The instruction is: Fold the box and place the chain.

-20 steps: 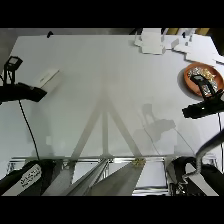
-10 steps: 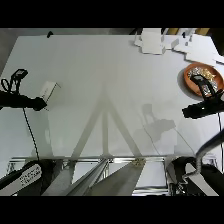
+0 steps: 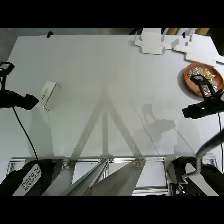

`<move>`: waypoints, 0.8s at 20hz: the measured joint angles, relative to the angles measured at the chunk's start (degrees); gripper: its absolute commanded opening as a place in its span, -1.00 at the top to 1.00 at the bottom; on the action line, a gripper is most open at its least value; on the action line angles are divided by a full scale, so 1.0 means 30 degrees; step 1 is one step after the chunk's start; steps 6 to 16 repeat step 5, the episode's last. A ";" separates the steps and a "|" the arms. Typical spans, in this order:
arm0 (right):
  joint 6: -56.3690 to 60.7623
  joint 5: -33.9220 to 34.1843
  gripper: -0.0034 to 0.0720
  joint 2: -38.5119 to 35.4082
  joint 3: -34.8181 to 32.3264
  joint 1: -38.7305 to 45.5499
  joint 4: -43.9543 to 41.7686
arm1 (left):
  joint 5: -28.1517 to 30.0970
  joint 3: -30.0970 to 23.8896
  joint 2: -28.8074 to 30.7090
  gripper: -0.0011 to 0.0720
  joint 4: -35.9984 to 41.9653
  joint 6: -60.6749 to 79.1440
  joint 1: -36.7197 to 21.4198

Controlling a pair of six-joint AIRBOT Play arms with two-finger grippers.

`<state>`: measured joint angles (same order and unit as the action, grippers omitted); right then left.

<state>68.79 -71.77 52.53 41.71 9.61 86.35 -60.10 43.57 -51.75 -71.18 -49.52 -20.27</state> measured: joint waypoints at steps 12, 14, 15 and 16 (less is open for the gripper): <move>-0.0007 0.0000 0.87 0.0000 0.0000 0.0000 0.0000 | -0.0058 0.0000 0.1246 -0.93 -0.0007 0.0000 0.0000; -0.0007 0.0000 0.87 0.0000 0.0000 0.0000 0.0000 | -0.0058 0.0000 0.1246 -0.93 -0.0007 0.0000 0.0000; -0.0007 0.0000 0.87 0.0000 0.0000 0.0000 0.0000 | -0.0058 0.0000 0.1246 -0.93 -0.0007 0.0000 0.0000; -0.0007 0.0000 0.87 0.0000 0.0000 0.0000 0.0000 | -0.0058 0.0000 0.1246 -0.93 -0.0007 0.0000 0.0000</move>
